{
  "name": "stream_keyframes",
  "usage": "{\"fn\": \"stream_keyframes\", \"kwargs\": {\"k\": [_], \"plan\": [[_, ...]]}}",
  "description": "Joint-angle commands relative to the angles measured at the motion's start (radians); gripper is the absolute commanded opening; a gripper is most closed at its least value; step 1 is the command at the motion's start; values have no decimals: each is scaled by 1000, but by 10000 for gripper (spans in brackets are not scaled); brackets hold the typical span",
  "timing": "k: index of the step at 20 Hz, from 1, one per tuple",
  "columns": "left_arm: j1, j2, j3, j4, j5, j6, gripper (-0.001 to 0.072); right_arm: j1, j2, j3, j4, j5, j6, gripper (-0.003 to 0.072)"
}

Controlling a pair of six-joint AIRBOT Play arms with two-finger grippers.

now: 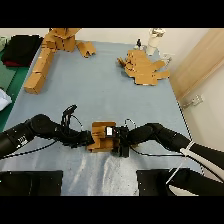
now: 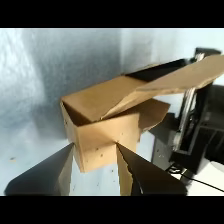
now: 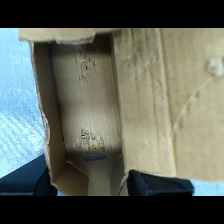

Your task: Fold the box.

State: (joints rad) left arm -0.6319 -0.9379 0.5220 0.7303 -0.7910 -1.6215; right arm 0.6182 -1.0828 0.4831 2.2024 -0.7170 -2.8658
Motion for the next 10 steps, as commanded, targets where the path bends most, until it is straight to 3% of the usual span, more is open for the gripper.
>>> {"fn": "stream_keyframes", "kwargs": {"k": [1,4,10], "plan": [[-82,0,27,168,24,-177,426,1,0,0,0,0,0,502],[-146,-7,80,317,39,-324,427,1,0,0,0,0,0,502],[-242,-97,153,375,16,-388,426,1,0,0,0,0,0,502]]}}
